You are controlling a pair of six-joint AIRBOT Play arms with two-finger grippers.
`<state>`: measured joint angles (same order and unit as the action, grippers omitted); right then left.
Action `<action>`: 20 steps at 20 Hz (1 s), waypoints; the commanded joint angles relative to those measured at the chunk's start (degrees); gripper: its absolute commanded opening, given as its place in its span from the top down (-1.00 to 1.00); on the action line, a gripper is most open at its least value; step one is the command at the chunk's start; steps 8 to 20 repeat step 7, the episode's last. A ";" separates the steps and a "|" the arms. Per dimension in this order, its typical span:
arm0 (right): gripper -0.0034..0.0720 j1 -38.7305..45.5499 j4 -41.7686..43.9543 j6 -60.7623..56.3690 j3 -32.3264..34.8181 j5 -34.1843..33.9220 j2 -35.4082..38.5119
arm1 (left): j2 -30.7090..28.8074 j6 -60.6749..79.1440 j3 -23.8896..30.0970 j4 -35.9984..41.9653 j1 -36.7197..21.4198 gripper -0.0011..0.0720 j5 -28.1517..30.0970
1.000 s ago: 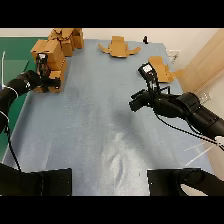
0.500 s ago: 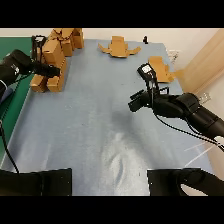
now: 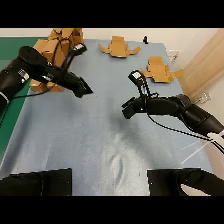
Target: Fold the box.
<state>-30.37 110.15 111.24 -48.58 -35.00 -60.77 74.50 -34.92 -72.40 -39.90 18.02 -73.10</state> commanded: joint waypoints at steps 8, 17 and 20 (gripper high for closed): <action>0.89 -0.02 1.31 1.18 -0.04 -0.66 -0.24 | -3.06 -7.13 1.99 2.60 4.79 0.93 -3.89; 0.89 -0.02 1.31 1.18 -0.04 -0.66 -0.24 | -3.06 -7.13 1.99 2.60 4.79 0.93 -3.89; 0.89 -0.02 1.31 1.18 -0.04 -0.66 -0.24 | -3.06 -7.13 1.99 2.60 4.79 0.93 -3.89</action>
